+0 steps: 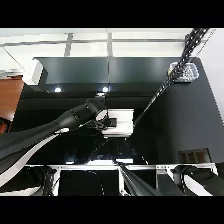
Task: Fold the box and place the chain.
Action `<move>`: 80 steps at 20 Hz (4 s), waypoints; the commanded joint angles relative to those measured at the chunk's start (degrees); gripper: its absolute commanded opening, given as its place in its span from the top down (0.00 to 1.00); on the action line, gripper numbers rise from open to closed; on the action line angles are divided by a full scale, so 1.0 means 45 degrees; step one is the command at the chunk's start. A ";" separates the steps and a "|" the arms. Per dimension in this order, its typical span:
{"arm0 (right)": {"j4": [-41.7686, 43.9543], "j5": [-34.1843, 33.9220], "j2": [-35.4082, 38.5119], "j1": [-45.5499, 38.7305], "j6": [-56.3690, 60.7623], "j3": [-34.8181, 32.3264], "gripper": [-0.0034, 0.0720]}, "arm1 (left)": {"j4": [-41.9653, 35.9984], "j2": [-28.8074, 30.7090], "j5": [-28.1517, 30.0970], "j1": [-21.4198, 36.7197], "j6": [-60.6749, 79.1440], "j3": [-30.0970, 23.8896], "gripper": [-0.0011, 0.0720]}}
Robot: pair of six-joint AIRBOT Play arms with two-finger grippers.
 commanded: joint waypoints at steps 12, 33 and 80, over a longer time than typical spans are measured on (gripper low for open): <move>-0.0287 -0.1015 -0.0277 0.1234 0.0000 -0.0947 0.93 | 0.0000 0.0005 0.0000 0.0000 0.0005 0.0000 0.95; -0.0311 -0.1001 -0.0423 0.1234 0.0005 -0.0947 0.93 | 0.0000 0.0005 0.0000 0.0000 0.0005 0.0000 0.95; -0.1996 -0.6926 -0.0068 0.3585 0.0627 -1.4586 0.46 | 0.0005 0.0005 0.0015 0.0005 0.0000 0.0000 0.95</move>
